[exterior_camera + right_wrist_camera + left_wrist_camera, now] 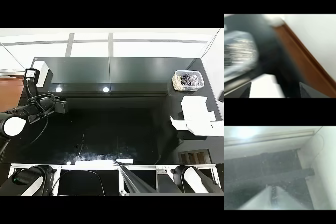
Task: Fold the box and place the chain.
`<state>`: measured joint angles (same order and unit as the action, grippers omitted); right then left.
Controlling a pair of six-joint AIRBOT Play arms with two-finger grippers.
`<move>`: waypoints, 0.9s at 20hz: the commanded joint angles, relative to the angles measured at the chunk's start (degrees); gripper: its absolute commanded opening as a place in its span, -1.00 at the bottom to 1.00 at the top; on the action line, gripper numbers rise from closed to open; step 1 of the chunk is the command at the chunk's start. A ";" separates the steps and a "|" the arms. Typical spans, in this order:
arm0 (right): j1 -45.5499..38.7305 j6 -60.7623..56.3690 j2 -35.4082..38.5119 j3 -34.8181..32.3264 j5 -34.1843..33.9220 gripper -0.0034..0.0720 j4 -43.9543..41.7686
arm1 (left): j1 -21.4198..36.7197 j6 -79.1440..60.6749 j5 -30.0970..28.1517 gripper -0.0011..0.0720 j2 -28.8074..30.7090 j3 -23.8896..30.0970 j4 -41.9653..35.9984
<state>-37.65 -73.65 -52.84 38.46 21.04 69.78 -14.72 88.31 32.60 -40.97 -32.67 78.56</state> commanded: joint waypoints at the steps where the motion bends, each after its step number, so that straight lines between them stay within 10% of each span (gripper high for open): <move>1: -14.27 -3.89 -14.64 13.25 18.32 0.97 7.52 | -0.04 0.74 -2.01 0.98 -0.83 0.00 -0.04; 9: -20.46 15.13 -38.64 36.57 54.12 0.95 3.15 | 0.33 0.81 -2.62 0.97 -1.27 0.00 -0.59; 13: -18.56 18.25 -40.83 36.57 52.35 0.87 4.37 | 0.20 0.79 -2.64 0.97 -2.19 0.00 -1.29; 17: -16.76 20.65 -40.76 36.57 51.43 -0.86 4.31 | 0.20 0.81 -3.06 0.97 -2.45 0.02 -1.31; 18: -16.52 22.21 -40.63 36.57 53.57 -0.86 3.56 | 0.20 0.79 -3.58 0.97 -2.45 0.02 -1.33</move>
